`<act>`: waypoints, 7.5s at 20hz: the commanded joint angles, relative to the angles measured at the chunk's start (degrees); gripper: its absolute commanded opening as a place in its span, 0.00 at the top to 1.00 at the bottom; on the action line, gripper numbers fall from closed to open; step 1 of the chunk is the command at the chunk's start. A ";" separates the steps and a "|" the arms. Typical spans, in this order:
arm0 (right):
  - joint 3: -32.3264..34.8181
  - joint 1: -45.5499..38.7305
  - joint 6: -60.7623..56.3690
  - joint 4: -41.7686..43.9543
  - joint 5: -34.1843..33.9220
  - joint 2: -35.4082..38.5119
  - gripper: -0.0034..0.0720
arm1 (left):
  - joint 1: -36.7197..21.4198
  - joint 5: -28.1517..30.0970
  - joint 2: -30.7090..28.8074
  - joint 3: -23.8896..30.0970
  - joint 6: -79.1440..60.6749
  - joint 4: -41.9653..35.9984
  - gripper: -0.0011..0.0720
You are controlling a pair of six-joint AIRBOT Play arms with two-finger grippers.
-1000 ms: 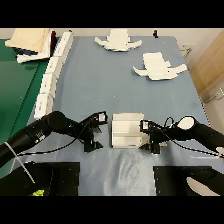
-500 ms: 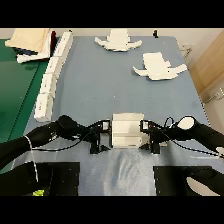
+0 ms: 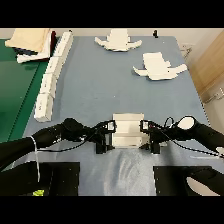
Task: Fold the box.
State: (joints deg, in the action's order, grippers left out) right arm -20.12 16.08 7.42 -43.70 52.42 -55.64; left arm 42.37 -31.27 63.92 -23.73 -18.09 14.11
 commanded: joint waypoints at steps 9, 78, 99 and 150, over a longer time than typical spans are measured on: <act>-0.04 -0.02 -0.04 0.02 0.00 0.00 0.25 | 3.37 4.90 0.74 -0.68 4.87 3.28 0.04; -0.35 0.11 -71.58 21.49 9.62 24.87 0.01 | 3.37 2.19 1.95 -1.92 5.73 3.93 0.36; -11.32 0.09 -72.17 18.36 5.31 -3.74 0.77 | 3.34 2.19 1.92 -1.92 5.73 3.93 0.36; 0.37 6.45 -22.84 -18.53 -1.90 15.63 0.22 | 3.34 2.19 1.92 -1.92 5.70 3.93 0.36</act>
State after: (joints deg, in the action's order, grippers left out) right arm -19.84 21.45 -17.85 -65.12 53.15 -37.76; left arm 45.74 -29.10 65.87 -25.58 -12.36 18.02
